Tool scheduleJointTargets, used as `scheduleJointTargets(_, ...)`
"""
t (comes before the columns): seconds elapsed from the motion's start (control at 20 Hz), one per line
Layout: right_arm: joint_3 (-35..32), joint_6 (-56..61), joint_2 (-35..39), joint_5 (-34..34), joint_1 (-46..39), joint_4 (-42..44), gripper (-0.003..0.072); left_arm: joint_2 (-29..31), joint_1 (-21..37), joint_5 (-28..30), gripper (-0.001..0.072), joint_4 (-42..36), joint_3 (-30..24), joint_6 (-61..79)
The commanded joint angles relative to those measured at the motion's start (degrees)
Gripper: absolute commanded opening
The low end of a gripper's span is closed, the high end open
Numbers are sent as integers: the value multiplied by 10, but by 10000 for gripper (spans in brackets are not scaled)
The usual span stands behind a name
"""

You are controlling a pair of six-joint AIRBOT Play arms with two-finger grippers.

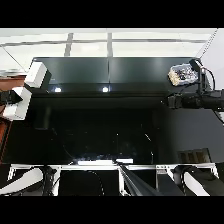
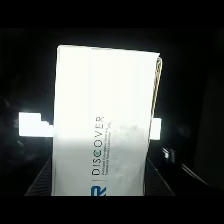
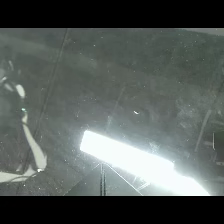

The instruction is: Fold the box and place the chain.

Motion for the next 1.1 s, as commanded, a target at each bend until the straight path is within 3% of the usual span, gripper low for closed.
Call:
scheduleJointTargets(0.0, 0, 0, 1, -2, 0, 0, 17, -14, 4, 69, 271, 0, -10, 30)
scheduleJointTargets(0.3, 0, 4, 1, -3, 0, 0, 17, -76, 3, 88, 272, -39, 14, 85)
scheduleJointTargets(0.55, 0, 4, 1, -17, 0, 0, 17, -153, -10, 82, 272, -50, 80, 85)
scheduleJointTargets(0.85, 0, 4, 1, -26, 0, 0, 17, -211, -36, 120, 312, -52, 126, 84)
scheduleJointTargets(0.9, 0, 4, 1, -26, 0, 0, 17, -214, -39, 130, 429, -51, 137, 80)
scheduleJointTargets(0.95, 0, 4, 1, -24, 0, 0, 17, -214, -40, 132, 640, -49, 148, 78)
scheduleJointTargets(1.0, 0, 4, 1, -23, 0, 0, 17, -213, -40, 125, 717, -37, 168, 68)
scheduleJointTargets(1.05, 0, 4, 1, -21, 0, 2, 17, -212, -40, 108, 717, -17, 194, 48)
